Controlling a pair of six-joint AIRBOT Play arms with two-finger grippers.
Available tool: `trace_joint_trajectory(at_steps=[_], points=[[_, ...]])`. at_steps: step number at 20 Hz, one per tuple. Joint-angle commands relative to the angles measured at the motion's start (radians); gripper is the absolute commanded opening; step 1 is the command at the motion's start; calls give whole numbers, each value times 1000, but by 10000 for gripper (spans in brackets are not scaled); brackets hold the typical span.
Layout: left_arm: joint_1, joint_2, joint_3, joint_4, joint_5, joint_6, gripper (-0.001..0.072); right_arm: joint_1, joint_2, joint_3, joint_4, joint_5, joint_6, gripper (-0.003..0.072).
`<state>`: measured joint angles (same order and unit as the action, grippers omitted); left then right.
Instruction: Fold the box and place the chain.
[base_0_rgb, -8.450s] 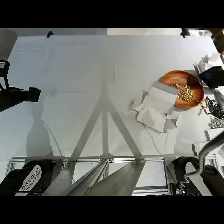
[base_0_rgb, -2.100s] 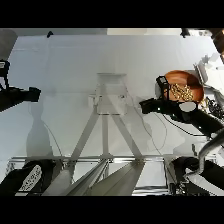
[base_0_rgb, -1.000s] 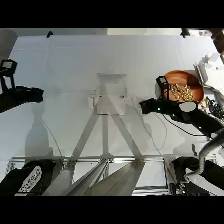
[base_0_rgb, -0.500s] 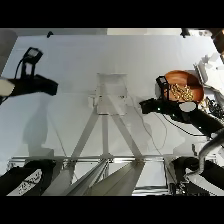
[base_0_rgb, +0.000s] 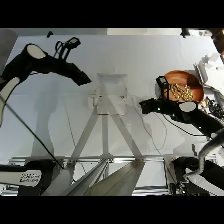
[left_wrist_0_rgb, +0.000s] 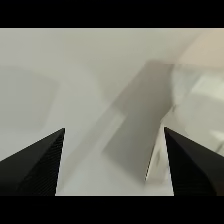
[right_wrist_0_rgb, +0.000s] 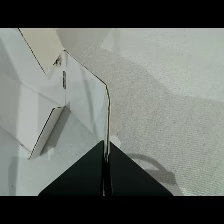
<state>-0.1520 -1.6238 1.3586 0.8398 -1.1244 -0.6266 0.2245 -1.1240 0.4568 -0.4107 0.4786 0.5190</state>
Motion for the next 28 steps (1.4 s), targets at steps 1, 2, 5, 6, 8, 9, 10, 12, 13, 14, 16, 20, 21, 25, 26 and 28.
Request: trace_joint_trajectory(at_steps=[1,2,5,6,8,9,10,12,13,14,16,20,21,25,26,28], points=[[-4,-158,117,-198,-147,152,695,0,0,0,0,0,0,9],[-4,-186,132,-249,-161,156,695,0,0,0,0,0,0,9],[-10,-227,135,-330,-158,197,695,0,0,0,0,1,0,9],[-16,-233,135,-329,-159,216,695,0,0,0,0,0,0,9],[-31,-238,135,-323,-151,276,695,0,0,0,0,0,0,9],[-40,-238,135,-315,-141,313,695,0,0,0,0,0,0,9],[-49,-241,135,-307,-134,335,695,0,0,0,0,0,0,9],[-62,-257,135,-300,-135,344,695,0,0,0,0,0,0,9],[-67,-269,135,-292,-137,343,695,0,0,0,0,0,0,9],[-69,-279,135,-281,-137,344,694,0,0,0,0,0,0,9],[-74,-296,135,-255,-143,389,691,0,0,0,0,0,0,9],[-74,-300,135,-257,-150,527,474,0,0,0,0,0,0,9],[-76,-300,135,-260,-157,536,473,0,0,0,0,1,0,9],[-76,-300,135,-263,-222,587,248,0,0,0,0,0,0,9],[-76,-300,135,-263,-242,601,187,0,0,0,0,0,0,9],[-76,-300,135,-262,-258,605,29,0,0,0,0,0,0,9]])
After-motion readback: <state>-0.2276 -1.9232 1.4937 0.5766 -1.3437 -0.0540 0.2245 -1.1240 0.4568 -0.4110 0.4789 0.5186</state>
